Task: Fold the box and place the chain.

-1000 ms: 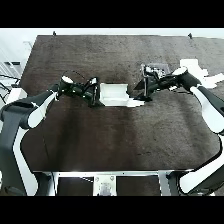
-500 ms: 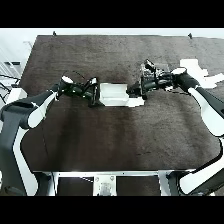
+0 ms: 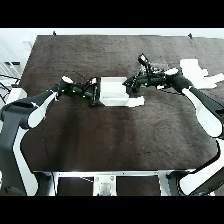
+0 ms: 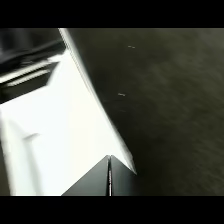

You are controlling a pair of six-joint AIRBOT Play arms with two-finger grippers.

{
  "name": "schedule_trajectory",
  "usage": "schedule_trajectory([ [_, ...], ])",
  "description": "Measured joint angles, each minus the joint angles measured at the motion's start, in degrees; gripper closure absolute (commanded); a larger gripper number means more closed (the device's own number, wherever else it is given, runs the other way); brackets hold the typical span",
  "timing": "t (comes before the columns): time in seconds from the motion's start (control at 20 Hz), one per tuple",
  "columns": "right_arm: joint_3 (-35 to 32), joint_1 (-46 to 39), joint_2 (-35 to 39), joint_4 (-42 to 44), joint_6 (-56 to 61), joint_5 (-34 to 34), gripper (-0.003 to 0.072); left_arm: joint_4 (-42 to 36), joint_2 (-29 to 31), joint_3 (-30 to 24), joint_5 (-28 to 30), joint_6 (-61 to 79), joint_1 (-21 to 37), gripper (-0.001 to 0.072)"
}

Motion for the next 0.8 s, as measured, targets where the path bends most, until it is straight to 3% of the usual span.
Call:
schedule_trajectory([
  [0.2, 0.2, 0.42, -2.01, -2.1, 3.76, -2.95, 0.0672, 0.09, 0.0, 0.0, -0.04, 0.0, -0.02, 0.0303],
  [0.75, 3.04, 1.68, -3.8, -8.52, 7.56, -1.62, 0.0662, -0.11, 0.0, -0.02, 0.0, -0.04, -0.02, 0.0302],
  [0.8, 3.48, 1.62, -3.17, -8.57, 7.5, -1.05, 0.0598, -0.15, 0.0, 0.0, 0.0, -0.07, -0.02, 0.0302],
])
